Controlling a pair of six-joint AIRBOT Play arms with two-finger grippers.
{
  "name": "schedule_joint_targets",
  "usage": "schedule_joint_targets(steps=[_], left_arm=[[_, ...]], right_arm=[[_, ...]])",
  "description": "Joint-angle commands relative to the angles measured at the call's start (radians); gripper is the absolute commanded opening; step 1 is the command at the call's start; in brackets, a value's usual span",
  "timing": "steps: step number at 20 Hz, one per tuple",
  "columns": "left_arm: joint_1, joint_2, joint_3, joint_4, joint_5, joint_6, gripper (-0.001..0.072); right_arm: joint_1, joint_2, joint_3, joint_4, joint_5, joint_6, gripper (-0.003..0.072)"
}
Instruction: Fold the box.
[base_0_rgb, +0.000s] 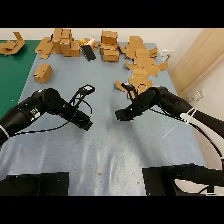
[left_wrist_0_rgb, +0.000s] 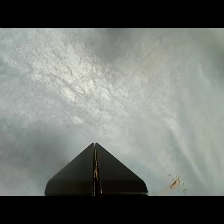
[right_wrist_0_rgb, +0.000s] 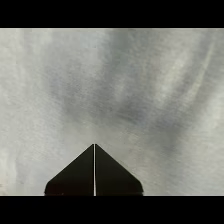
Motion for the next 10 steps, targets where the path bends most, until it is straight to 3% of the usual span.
schedule_joint_targets(steps=[1, 4, 6, 8, 10], left_arm=[[0.000, 0.000, 0.000, -0.041, 0.082, 0.000, 0.0013], [0.000, 0.000, 0.000, -0.062, 0.101, 0.000, 0.0012], [0.001, 0.000, 0.000, -0.066, 0.130, -0.042, 0.0012], [0.002, -0.001, 0.000, -0.065, 0.181, -0.127, 0.0013], [0.002, -0.005, 0.000, -0.066, 0.193, -0.150, 0.0013]], right_arm=[[0.002, 0.000, 0.000, 0.042, 0.032, 0.056, 0.0005], [-0.001, -0.020, -0.001, 0.022, 0.066, 0.061, 0.0005], [-0.039, -0.034, 0.030, -0.093, 0.098, 0.060, 0.0006], [-0.159, -0.055, 0.132, -0.264, 0.072, 0.105, 0.0154], [-0.352, -0.094, 0.269, -0.328, 0.025, 0.106, 0.0246]])
